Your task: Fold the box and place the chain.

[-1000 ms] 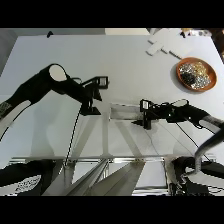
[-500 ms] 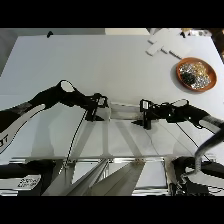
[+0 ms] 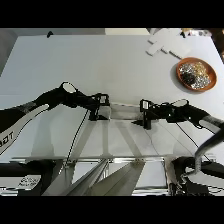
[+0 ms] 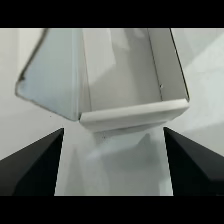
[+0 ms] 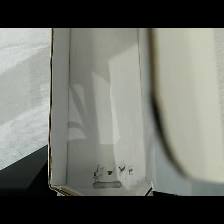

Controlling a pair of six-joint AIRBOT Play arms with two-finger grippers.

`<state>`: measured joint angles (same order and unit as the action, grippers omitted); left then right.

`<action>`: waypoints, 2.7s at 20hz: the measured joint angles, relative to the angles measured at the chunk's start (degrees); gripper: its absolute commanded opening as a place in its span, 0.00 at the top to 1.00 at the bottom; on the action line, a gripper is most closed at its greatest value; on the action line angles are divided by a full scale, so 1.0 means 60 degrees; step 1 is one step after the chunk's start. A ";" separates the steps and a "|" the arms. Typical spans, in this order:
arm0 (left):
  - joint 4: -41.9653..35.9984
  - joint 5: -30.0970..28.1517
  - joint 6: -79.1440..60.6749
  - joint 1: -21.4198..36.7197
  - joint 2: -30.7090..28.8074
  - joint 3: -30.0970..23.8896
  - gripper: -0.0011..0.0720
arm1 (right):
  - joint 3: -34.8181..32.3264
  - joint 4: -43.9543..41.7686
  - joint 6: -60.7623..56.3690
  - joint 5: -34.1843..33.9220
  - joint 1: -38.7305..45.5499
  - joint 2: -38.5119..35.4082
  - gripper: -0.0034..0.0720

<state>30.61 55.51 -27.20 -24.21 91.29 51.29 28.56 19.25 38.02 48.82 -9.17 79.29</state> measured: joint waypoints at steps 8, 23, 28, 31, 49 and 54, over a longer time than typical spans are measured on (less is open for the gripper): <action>-0.0033 0.0200 0.0310 -0.0157 0.0007 0.0000 0.03 | 0.0000 0.0004 0.0025 0.0004 0.0000 0.0000 0.35; -0.0379 0.0076 0.1086 -0.0317 0.0368 -0.0004 0.03 | 0.0000 0.0004 0.0000 -0.0004 0.0000 0.0000 0.35; -0.0648 0.0007 0.1107 -0.0368 0.0401 -0.0004 0.03 | 0.0000 -0.0004 -0.0011 -0.0004 0.0000 0.0000 0.35; -0.0812 -0.0117 0.1100 -0.0492 0.0433 -0.0007 0.03 | 0.0000 -0.0004 -0.0011 -0.0007 0.0004 0.0000 0.35; -0.0925 -0.0335 0.1104 -0.0627 0.0579 0.0000 0.85 | 0.0000 -0.0004 -0.0004 -0.0004 0.0004 0.0000 0.35; -0.0922 -0.0350 0.1111 -0.0627 0.0579 0.0000 0.85 | 0.0000 0.0000 0.0000 -0.0004 0.0004 0.0000 0.35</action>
<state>25.08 53.41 -20.53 -27.97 94.76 51.29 28.56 19.25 38.02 48.80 -9.15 79.29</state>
